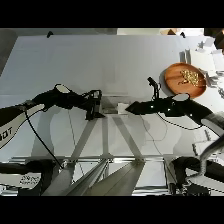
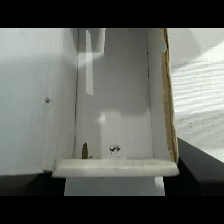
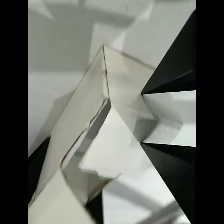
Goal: Fold the box and place the chain.
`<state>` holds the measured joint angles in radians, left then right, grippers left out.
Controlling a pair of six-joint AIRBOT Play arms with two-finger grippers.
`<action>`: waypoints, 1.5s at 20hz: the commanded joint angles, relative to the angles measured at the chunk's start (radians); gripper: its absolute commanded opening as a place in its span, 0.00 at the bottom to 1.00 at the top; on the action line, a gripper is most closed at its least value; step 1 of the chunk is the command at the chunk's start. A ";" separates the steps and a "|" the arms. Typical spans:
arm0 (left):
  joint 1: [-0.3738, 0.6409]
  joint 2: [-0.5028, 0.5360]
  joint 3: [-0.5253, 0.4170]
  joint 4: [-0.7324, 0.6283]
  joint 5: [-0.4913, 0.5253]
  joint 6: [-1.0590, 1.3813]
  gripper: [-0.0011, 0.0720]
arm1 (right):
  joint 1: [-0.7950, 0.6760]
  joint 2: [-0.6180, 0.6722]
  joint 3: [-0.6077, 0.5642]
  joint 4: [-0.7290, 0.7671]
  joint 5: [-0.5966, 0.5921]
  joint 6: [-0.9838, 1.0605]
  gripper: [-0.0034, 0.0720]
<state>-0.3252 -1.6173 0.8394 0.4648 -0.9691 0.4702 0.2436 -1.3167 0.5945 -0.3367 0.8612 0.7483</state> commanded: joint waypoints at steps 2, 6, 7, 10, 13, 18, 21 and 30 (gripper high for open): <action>0.000 0.000 0.000 0.000 0.000 0.000 0.39 | 0.067 0.001 0.033 -0.232 -0.109 0.149 0.49; 0.000 0.000 0.000 0.000 0.000 0.000 0.39 | 0.094 0.001 0.087 -0.323 -0.143 0.271 0.49; 0.000 -0.001 0.000 0.000 0.000 0.000 0.39 | 0.100 0.001 0.101 -0.322 -0.148 0.280 0.49; 0.000 -0.001 0.000 0.000 0.000 0.000 0.39 | 0.121 0.001 0.133 -0.344 -0.147 0.285 0.49; 0.000 0.000 0.000 0.000 0.000 0.000 0.39 | 0.161 0.001 0.179 -0.558 -0.141 0.446 0.49; 0.000 0.000 0.000 0.000 0.000 0.000 0.39 | 0.236 -0.004 0.249 -0.949 -0.112 0.836 0.49; 0.000 0.000 0.000 0.000 0.000 0.000 0.39 | 0.285 -0.026 0.272 -0.967 -0.111 0.888 0.49; 0.000 -0.001 0.000 0.000 0.000 0.000 0.39 | 0.362 -0.147 0.383 -1.181 -0.054 1.329 0.61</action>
<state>-0.3256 -1.6173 0.8394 0.4644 -0.9691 0.4702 0.5865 -1.4357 0.9497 -1.4010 0.7898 1.8580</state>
